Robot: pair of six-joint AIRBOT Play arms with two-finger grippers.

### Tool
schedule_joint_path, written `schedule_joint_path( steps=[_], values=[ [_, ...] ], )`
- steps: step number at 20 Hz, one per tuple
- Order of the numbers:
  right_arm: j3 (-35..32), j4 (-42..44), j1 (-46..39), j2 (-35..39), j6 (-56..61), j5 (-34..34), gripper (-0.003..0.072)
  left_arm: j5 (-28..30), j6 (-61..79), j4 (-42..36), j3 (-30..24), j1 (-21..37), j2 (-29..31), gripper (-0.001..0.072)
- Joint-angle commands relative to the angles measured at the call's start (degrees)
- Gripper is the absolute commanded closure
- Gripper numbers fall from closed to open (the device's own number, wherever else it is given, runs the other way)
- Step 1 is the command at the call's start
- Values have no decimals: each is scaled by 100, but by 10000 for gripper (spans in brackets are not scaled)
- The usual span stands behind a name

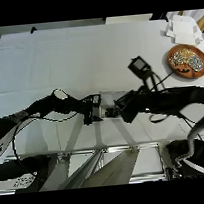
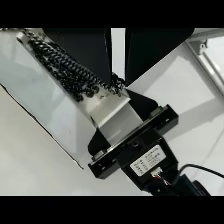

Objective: Fold the box and place the chain.

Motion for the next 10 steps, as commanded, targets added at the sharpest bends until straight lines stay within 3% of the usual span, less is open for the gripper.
schedule_joint_path(
  steps=[1,8,10],
  values=[
    [2,-15,116,-800,2,-299,674,2,2,2,0,4,2,297],
    [2,-48,116,-2277,4,-103,664,2,2,2,0,4,2,297],
    [2,-46,116,-2282,4,76,517,2,2,2,0,4,2,297]
  ],
)
